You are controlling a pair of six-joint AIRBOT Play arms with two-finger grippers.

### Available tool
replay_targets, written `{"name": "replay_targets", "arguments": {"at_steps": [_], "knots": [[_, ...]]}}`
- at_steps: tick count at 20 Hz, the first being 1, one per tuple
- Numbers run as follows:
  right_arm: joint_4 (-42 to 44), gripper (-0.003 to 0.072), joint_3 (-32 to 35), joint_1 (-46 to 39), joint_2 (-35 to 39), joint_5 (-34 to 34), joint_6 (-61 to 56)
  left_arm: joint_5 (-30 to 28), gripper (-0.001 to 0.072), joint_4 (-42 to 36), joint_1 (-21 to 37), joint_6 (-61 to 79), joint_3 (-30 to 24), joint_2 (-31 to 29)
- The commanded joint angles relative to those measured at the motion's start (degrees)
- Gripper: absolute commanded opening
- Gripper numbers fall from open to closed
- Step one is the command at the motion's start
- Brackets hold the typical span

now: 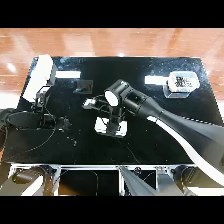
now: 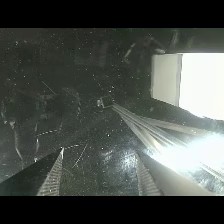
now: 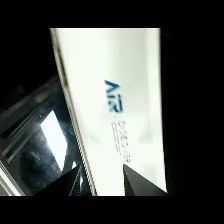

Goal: Fold the box and place the chain.

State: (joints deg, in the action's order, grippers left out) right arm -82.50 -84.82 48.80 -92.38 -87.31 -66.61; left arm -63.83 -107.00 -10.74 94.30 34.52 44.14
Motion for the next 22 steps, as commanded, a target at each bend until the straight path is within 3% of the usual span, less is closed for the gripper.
{"name": "replay_targets", "arguments": {"at_steps": [1,2,6,7,15,22], "knots": [[0.2,0.03,0.0,-2.1,1.3,-5.0,-6.6,0.0,0.0552,0.0,0.0,0.0,0.0,0.0],[0.2,0.0136,0.2,-2.8,1.3,-6.2,-8.4,0.0,0.0553,0.0,0.0,0.0,0.0,0.0],[0.5,0.0103,3.4,-3.8,1.3,-3.3,-11.2,0.0,0.0552,0.0,0.0,0.0,0.0,0.0],[0.7,0.0029,4.3,-3.8,1.2,-2.2,-11.3,0.0,0.0552,0.0,0.0,0.0,0.0,0.0],[2.3,0.0026,7.4,-3.8,1.0,4.0,-11.4,0.1,0.0553,0.0,0.0,0.0,0.0,0.0],[2.3,0.0027,7.3,-4.4,3.5,3.3,-11.8,0.5,0.0553,0.0,0.0,0.3,0.0,0.0]]}}
